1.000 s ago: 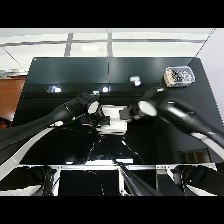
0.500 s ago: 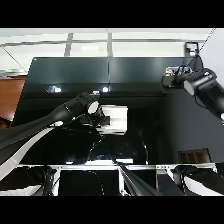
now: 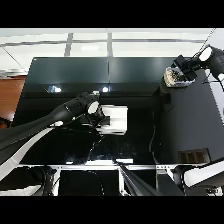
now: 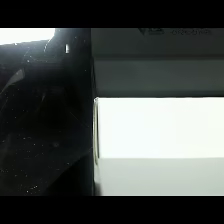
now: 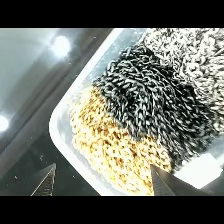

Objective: Fold the box and place the chain.

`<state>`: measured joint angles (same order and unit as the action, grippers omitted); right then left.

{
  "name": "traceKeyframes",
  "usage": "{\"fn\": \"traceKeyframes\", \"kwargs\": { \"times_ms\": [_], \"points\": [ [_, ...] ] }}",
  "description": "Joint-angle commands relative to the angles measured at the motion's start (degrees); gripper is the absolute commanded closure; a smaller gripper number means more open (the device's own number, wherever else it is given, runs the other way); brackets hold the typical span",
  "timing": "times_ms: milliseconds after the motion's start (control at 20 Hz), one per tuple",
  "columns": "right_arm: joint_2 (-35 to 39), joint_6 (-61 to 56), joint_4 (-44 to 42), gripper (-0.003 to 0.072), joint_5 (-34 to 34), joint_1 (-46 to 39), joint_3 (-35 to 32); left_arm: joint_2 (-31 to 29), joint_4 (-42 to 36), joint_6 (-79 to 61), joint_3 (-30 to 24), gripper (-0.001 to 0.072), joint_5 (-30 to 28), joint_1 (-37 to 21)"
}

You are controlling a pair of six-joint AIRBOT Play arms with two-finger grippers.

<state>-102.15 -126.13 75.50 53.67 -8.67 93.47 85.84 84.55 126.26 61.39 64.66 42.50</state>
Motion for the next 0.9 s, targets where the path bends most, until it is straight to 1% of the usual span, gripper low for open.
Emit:
{"fn": "traceKeyframes", "kwargs": {
  "times_ms": [0, 50, 100, 150, 400, 450, 550, 600, 650, 700, 850],
  "points": [
    [-5.0, -3.5, -4.0, 0.0007, 4.4, -1.5, 5.4, 0.0, 0.0, 0.0, 0.0, 0.0682, 0.0, 0.0],
    [-5.2, -4.1, -4.0, 0.0009, 4.6, -1.5, 5.4, 0.0, 0.0, 0.0, 0.0, 0.0682, -0.1, 0.0],
    [-5.4, -4.2, -4.0, 0.0067, 4.9, -1.5, 5.4, 0.0, 0.0, 0.0, 0.0, 0.0682, -0.1, 0.0],
    [-5.8, -4.2, -4.0, 0.0087, 5.4, -1.5, 5.4, 0.0, 0.0, 0.0, 0.0, 0.0682, 0.0, 0.0],
    [-8.6, -3.9, -5.2, 0.0087, 4.7, -1.0, 5.4, 0.0, 0.0, 0.0, 0.0, 0.0682, 0.1, 0.0],
    [-9.0, -3.7, -5.2, 0.0113, 4.6, -1.0, 5.4, 0.0, 0.0, 0.0, 0.0, 0.0682, 0.1, 0.0],
    [-9.5, -1.7, -5.2, 0.0293, 4.2, -1.0, 5.4, 0.0, 0.0, 0.0, 0.0, 0.0682, 0.1, 0.0],
    [-9.4, 0.0, -5.6, 0.0439, 4.2, -1.0, 5.5, 0.0, 0.0, 0.0, 0.0, 0.0682, 0.2, 0.0],
    [-9.0, 3.4, -6.8, 0.0628, 4.3, -1.1, 5.6, 0.0, 0.0, 0.0, 0.0, 0.0682, 0.1, 0.0],
    [-8.5, 6.2, -8.2, 0.0672, 4.4, -1.3, 5.6, 0.0, 0.0, 0.0, 0.0, 0.0682, 0.1, 0.0],
    [-4.9, 12.1, -11.5, 0.0672, 6.0, -2.0, 5.6, 0.0, 0.0, 0.0, 0.0, 0.0682, 0.1, 0.0]
  ]
}}
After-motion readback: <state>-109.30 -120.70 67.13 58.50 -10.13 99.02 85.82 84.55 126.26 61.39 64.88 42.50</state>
